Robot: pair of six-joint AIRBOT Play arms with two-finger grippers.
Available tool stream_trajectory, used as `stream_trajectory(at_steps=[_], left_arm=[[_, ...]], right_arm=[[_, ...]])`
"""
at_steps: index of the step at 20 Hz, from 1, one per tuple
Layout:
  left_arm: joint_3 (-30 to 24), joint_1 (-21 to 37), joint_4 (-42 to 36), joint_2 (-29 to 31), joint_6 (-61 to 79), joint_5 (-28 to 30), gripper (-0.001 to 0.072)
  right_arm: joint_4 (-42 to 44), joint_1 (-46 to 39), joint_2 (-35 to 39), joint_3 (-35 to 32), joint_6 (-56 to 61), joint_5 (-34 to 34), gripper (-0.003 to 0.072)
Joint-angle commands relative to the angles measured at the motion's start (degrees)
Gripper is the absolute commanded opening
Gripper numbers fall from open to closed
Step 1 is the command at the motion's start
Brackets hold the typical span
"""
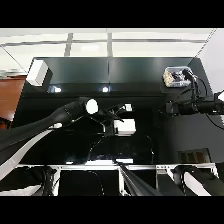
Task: Fold the box and place the chain.
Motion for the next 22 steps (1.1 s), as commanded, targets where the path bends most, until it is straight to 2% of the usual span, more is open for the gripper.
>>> stream_trajectory(at_steps=[1,4,7,9,12,15,18,22], left_arm=[[3.8,3.3,10.9,2.8,-13.6,-7.1,0.0284],[4.2,12.4,18.6,8.3,-23.7,-13.7,0.0284],[4.2,26.5,22.0,13.1,-31.5,-21.9,0.0284],[3.1,37.4,21.9,15.8,-33.2,-24.5,0.0284],[-1.2,53.9,18.7,19.5,-37.2,-23.0,0.0284],[-6.8,67.6,12.8,20.9,-36.8,-20.3,0.0284],[-8.2,74.8,10.9,20.9,-30.9,-16.5,0.0284],[-7.7,76.7,10.4,20.3,-20.5,-8.2,0.0285]], right_arm=[[0.0,0.0,0.0,0.0,0.1,0.1,0.0015],[0.0,0.0,0.0,0.0,0.1,0.1,0.0015],[0.0,0.0,0.0,0.0,0.1,-0.4,0.0015],[-0.1,0.0,0.0,0.0,0.0,-0.5,0.0015],[0.0,0.0,0.0,0.0,0.1,-1.1,0.0015],[0.0,0.0,0.0,0.0,0.1,-2.0,0.0015],[0.0,0.0,0.0,0.0,0.1,-2.0,0.0015],[0.0,0.0,0.0,0.0,0.1,-2.4,0.0015]])
